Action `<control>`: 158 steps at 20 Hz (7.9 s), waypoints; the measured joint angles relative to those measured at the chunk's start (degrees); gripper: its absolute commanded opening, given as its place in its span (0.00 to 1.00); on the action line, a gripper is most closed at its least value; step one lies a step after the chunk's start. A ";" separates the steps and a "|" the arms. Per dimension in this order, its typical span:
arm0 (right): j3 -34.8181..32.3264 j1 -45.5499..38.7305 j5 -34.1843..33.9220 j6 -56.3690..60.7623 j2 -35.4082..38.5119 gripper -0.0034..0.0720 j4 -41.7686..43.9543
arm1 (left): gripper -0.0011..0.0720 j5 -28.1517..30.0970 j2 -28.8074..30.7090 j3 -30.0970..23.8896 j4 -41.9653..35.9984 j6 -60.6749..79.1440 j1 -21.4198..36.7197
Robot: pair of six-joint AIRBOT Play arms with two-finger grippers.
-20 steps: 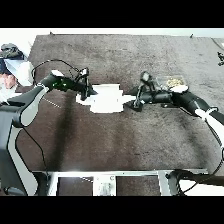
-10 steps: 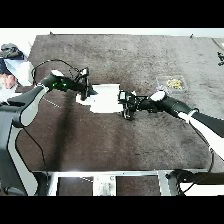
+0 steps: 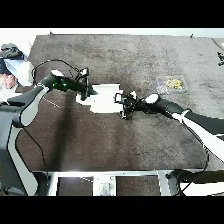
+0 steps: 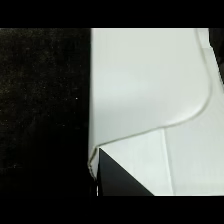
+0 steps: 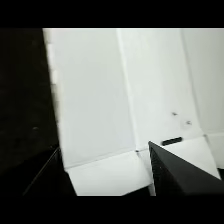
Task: Fold the box and place the chain.
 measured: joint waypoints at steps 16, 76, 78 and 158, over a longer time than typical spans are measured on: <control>6.01 -3.10 -1.49 1.51 0.72 0.82 2.32 | 0.03 0.02 0.00 0.00 0.00 -0.02 0.00; 40.00 -9.16 37.99 5.53 -27.52 0.82 -4.17 | 0.03 -0.02 0.00 0.00 0.02 0.00 0.00; 40.00 -9.25 37.64 5.38 -27.52 0.82 -4.13 | 0.03 -0.02 0.00 0.00 0.00 0.00 0.00; 40.00 -9.70 36.24 5.09 -27.74 0.60 -6.23 | 0.02 -7.85 14.12 0.24 -2.64 -13.92 3.45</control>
